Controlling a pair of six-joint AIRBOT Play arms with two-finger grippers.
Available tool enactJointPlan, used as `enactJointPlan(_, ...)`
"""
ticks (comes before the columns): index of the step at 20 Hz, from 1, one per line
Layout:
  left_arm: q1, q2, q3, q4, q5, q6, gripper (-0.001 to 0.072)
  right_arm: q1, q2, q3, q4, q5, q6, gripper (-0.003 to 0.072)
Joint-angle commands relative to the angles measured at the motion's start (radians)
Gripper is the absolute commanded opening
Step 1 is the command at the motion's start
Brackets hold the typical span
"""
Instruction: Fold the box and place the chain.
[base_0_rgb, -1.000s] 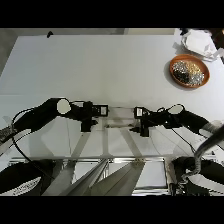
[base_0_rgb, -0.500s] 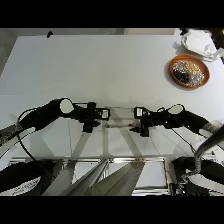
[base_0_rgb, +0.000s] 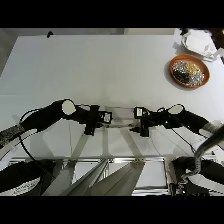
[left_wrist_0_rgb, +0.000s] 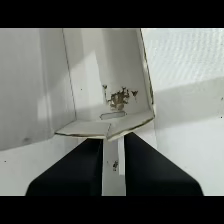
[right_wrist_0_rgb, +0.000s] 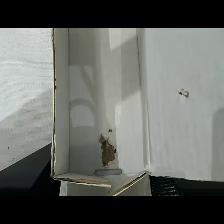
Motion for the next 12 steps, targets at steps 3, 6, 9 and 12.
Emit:
enactJointPlan(3, -0.023, -0.001, 0.001, -0.05, 0.065, 0.018, 0.013, 0.0, 0.001, 0.0, 0.0, 0.0, 0.0, 0.0337)
enactJointPlan(6, -0.057, -0.002, 0.001, -0.09, 0.126, 0.02, 0.0129, 0.0, 0.001, 0.0, 0.0, 0.0, 0.0, 0.0337)
enactJointPlan(9, -0.081, -0.003, 0.001, -0.09, 0.154, 0.019, 0.013, 0.0, 0.001, 0.0, 0.0, 0.0, 0.0, 0.0337)
enactJointPlan(12, -0.09, -0.02, 0.001, -0.09, 0.15, 0.019, 0.0132, 0.0, 0.001, 0.0, 0.0, 0.0, 0.0, 0.0337)
